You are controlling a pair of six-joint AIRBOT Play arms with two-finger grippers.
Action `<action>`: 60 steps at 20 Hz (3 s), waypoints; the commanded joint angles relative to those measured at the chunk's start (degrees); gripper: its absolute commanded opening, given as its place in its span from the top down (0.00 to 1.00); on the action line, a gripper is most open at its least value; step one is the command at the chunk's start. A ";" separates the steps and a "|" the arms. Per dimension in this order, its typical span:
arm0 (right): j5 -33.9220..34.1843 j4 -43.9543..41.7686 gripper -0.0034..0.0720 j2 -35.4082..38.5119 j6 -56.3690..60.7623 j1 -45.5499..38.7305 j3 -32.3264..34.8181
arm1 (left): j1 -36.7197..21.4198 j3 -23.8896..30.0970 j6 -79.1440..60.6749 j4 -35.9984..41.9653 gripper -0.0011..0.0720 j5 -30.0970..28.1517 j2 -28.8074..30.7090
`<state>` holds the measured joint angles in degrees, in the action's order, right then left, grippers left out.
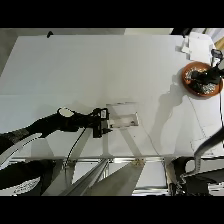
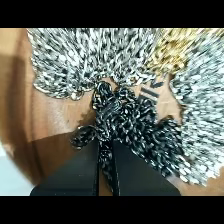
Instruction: Fold the box and place the chain.
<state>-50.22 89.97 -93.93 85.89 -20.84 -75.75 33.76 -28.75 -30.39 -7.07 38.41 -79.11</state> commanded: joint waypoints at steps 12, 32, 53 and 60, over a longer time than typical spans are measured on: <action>-17.66 -22.32 0.94 31.63 -20.22 0.02 -0.02 | 0.02 0.00 -0.02 -0.02 0.84 -0.02 0.02; -34.69 -28.37 0.94 47.32 -19.89 29.00 0.04 | 0.02 0.00 -0.02 -0.02 0.84 -0.02 0.02; -16.83 -37.64 0.94 47.23 -23.98 44.22 15.56 | 0.02 0.00 -0.02 -0.02 0.84 -0.02 0.02; -9.07 -39.34 0.94 47.21 -27.50 44.24 29.33 | 0.02 0.00 -0.02 -0.02 0.84 -0.02 0.02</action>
<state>-63.16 52.07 -46.68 60.18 23.33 -51.66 33.76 -28.75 -30.41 -7.07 38.39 -79.11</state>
